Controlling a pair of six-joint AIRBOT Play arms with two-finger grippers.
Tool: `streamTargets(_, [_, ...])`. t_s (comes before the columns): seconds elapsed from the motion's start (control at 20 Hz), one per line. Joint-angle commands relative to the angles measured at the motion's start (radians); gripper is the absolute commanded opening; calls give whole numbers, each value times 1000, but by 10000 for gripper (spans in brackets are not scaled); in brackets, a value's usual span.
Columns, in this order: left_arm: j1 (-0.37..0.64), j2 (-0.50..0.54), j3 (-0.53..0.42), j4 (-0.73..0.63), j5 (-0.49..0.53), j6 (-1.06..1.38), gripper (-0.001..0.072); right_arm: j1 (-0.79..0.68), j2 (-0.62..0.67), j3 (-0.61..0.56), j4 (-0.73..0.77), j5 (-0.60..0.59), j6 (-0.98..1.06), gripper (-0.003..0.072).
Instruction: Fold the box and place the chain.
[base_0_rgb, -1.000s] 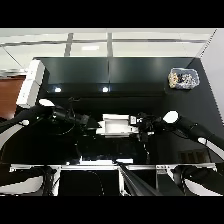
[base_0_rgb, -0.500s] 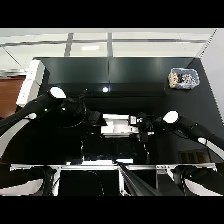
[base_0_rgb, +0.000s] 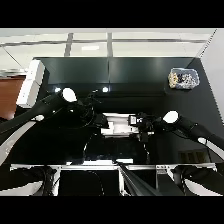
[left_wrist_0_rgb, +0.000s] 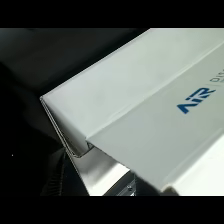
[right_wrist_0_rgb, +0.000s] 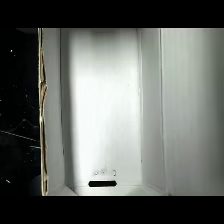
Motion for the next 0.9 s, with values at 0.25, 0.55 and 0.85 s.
streamTargets(0.25, [-19, 1, 2, 35, 74, -89, 487, 1, 0, 0, 1, 0, 1, 68])
streamTargets(0.55, [-81, 1, 3, 100, 80, -158, 334, 1, 0, 0, 1, 0, 1, 68])
streamTargets(0.85, [-136, 1, 4, 245, 86, -331, 333, 1, 0, 0, 1, 0, 1, 68])
